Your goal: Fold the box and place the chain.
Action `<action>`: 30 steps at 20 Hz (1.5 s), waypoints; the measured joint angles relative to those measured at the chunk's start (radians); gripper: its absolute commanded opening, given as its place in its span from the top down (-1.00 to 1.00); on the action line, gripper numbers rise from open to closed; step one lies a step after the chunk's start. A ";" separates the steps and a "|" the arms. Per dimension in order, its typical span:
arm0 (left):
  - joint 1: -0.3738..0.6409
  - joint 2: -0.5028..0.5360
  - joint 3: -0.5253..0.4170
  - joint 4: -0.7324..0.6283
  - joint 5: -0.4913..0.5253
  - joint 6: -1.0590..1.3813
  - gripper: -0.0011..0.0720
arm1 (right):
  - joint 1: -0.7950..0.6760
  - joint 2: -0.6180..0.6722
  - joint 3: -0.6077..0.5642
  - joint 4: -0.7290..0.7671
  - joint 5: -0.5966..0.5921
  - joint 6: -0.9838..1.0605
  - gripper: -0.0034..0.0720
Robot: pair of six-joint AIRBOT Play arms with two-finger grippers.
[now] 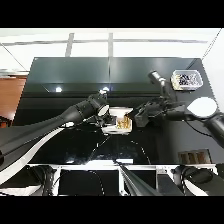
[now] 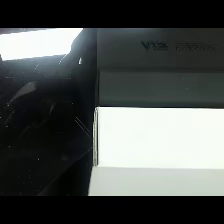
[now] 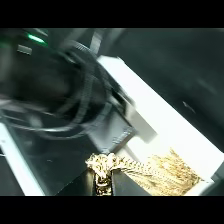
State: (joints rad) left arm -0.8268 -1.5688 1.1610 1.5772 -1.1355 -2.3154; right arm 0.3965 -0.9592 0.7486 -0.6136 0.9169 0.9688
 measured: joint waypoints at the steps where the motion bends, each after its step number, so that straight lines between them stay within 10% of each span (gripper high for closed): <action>1: 0.000 0.000 0.000 0.000 0.000 0.000 0.89 | 0.008 -0.023 -0.002 -0.011 -0.018 0.002 0.18; 18: 0.000 -0.002 0.003 0.000 -0.001 0.001 0.85 | -0.292 0.096 -0.053 -0.385 0.074 0.155 0.20; 21: 0.000 -0.002 0.025 -0.005 -0.025 0.001 -0.77 | -0.302 0.099 -0.059 -0.383 0.068 0.158 0.19; 30: 0.010 0.194 0.030 0.099 -0.090 0.148 -0.77 | -0.307 0.100 -0.061 -0.386 0.069 0.151 0.19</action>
State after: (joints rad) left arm -0.8173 -1.3750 1.1912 1.6760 -1.2251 -2.1677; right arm 0.0898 -0.8589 0.6880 -0.9997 0.9863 1.1194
